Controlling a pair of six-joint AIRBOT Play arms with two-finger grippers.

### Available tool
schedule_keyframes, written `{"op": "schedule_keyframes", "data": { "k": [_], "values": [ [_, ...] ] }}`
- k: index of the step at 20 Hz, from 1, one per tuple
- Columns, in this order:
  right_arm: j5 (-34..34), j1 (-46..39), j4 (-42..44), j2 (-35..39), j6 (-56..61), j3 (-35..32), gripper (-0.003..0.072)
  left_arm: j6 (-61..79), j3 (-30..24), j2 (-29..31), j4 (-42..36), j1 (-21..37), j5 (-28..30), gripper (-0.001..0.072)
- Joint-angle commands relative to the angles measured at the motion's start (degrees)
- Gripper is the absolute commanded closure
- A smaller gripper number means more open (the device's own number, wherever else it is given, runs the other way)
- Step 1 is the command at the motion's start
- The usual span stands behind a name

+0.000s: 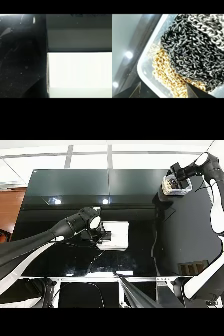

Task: Fold the box and place the chain.

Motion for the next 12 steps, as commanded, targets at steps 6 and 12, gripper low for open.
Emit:
{"op": "schedule_keyframes", "data": {
  "k": [6,12],
  "values": [
    [1.3,-0.1,1.1,-2.9,1.1,1.3,0.0099,0.0,0.0,0.0,0.0,0.0,-0.1,0.0683],
    [0.7,-0.2,2.5,-3.9,-4.8,1.6,0.0654,0.0,0.0,0.0,0.0,0.0,0.0,0.0682]
  ]
}}
